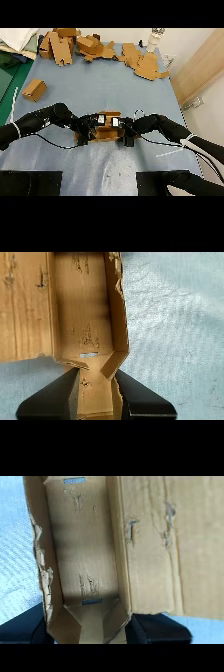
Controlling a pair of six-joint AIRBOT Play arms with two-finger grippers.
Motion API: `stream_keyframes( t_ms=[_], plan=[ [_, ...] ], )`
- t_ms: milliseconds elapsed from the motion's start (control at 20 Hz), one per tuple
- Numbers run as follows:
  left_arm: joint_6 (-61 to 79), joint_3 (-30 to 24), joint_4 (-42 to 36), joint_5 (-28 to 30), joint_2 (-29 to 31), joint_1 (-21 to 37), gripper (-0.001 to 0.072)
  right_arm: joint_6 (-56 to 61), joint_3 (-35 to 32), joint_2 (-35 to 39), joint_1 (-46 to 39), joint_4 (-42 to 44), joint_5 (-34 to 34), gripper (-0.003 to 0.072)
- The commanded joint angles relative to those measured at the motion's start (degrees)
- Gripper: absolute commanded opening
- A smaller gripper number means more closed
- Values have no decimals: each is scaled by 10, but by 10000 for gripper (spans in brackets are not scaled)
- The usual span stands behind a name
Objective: Fold the box.
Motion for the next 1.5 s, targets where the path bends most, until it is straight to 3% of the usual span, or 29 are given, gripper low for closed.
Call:
stream_keyframes(
  t_ms=[0,450,500,550,800,900,1400,1450],
  plan=[
    [2,0,1,2,0,0,285,0,0,0,0,0,0,504],
    [7,0,1,34,0,-25,282,0,0,0,0,0,0,503],
    [6,0,2,41,0,-31,253,0,0,0,0,0,0,503],
    [8,0,11,47,0,-36,95,0,0,0,0,0,0,503],
    [17,0,16,72,-3,-58,92,0,0,0,0,0,0,503],
    [22,0,16,83,-8,-64,14,0,0,0,0,0,0,503],
    [21,0,9,88,-11,-68,16,0,0,0,0,0,0,503],
    [21,0,9,87,-11,-68,81,0,0,0,0,0,0,503]
  ],
)
